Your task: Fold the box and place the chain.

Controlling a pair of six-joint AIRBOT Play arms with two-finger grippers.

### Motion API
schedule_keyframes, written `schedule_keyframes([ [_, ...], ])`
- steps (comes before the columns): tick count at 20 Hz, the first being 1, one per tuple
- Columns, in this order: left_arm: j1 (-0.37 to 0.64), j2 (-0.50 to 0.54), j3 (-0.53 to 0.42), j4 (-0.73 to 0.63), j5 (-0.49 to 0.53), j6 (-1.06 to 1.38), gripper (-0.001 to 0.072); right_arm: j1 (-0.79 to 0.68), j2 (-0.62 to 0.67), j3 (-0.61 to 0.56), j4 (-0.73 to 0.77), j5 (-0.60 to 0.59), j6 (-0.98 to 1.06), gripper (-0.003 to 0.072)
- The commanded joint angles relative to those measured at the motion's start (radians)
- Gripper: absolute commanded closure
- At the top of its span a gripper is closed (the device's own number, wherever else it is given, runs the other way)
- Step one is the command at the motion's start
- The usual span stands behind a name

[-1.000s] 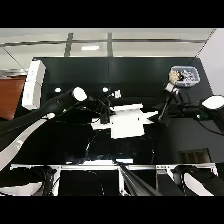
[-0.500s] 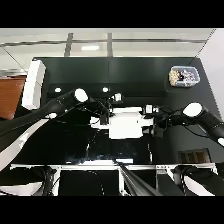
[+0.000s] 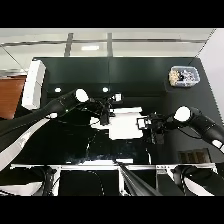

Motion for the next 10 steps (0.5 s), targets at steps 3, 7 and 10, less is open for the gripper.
schedule_keyframes([
  [3,0.0,0.0,0.0,0.002,-0.002,0.0,0.0683,0.043,-0.002,-0.002,0.016,-0.126,-0.01,0.0008],
  [7,0.0,0.0,0.0,0.002,-0.001,0.0,0.0682,0.045,-0.002,-0.002,0.014,-0.106,-0.039,0.0008],
  [10,0.0,0.0,0.0,0.002,-0.001,0.0,0.0682,0.045,-0.006,-0.002,0.017,-0.076,-0.075,0.0008],
])
